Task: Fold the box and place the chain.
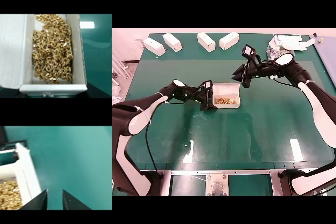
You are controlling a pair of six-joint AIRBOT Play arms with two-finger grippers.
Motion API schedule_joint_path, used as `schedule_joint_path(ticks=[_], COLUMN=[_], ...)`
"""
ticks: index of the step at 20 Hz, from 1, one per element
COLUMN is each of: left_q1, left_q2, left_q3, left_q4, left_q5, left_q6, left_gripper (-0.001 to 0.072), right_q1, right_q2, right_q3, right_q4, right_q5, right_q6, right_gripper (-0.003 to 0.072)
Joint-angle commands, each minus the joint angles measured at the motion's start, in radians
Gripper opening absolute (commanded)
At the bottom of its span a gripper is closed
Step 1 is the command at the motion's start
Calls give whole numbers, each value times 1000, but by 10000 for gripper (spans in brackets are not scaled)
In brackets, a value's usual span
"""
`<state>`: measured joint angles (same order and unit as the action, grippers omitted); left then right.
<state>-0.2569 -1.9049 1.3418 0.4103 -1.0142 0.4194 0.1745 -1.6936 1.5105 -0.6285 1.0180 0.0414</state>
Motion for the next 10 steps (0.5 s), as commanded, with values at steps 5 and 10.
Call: schedule_joint_path(ticks=[5,10], left_q1=[0,0], left_q2=[0,0], left_q3=[0,0], left_q4=[0,0], left_q5=[0,0], left_q6=[0,0], left_gripper=[470,470], right_q1=[30,54], right_q2=[-25,-25], right_q3=[7,7], right_q4=[-87,-140], right_q5=[213,213], right_q6=[11,11], right_gripper=[243,286])
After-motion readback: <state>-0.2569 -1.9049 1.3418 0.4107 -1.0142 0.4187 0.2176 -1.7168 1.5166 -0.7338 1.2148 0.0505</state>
